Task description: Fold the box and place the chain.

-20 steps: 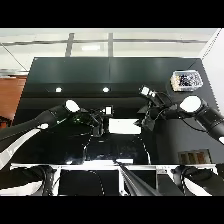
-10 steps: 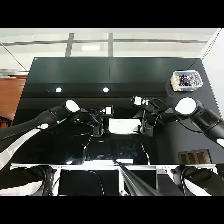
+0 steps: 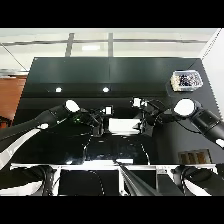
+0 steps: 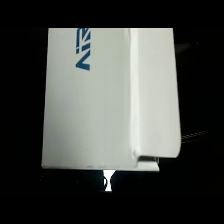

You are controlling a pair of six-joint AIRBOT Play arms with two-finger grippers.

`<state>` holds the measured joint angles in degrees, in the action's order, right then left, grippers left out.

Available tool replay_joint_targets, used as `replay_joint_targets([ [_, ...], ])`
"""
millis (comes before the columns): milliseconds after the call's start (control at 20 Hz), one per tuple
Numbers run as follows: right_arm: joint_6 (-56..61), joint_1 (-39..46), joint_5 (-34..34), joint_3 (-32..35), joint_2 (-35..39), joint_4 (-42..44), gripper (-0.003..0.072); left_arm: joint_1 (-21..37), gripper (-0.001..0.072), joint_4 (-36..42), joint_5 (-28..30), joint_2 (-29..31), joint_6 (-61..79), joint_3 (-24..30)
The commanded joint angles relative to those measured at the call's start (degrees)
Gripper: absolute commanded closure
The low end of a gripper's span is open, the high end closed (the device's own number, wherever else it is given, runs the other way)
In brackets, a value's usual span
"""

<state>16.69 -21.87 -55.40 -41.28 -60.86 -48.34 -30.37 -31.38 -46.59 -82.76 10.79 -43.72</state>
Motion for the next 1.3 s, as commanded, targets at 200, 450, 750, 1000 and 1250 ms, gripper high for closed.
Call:
replay_joint_targets([
  [200, 0.9, 0.0, 0.5, 0.2, 0.0, -0.2, 0.0459, 0.0, 0.0376, 0.0, -0.4, 0.0, 0.0, 0.0],
  [450, 2.0, 0.0, -0.1, 0.2, 0.0, -0.4, 0.0458, 0.0, 0.0376, 0.0, -0.4, 0.0, 0.0, 0.0],
  [750, 3.3, 0.0, -0.3, 0.2, 0.0, -1.9, 0.0420, 0.0, 0.0377, 0.0, -0.4, 0.0, 0.0, 0.0],
  [1000, 3.5, 0.0, -1.3, 0.2, 0.0, -1.8, 0.0421, 0.0, 0.0376, 0.0, -0.4, 0.0, 0.0, 0.0],
  [1250, 4.2, 0.0, -1.6, 0.2, 0.0, -1.8, 0.0421, 0.0, 0.0377, 0.0, -0.4, 0.0, 0.0, 0.0],
])
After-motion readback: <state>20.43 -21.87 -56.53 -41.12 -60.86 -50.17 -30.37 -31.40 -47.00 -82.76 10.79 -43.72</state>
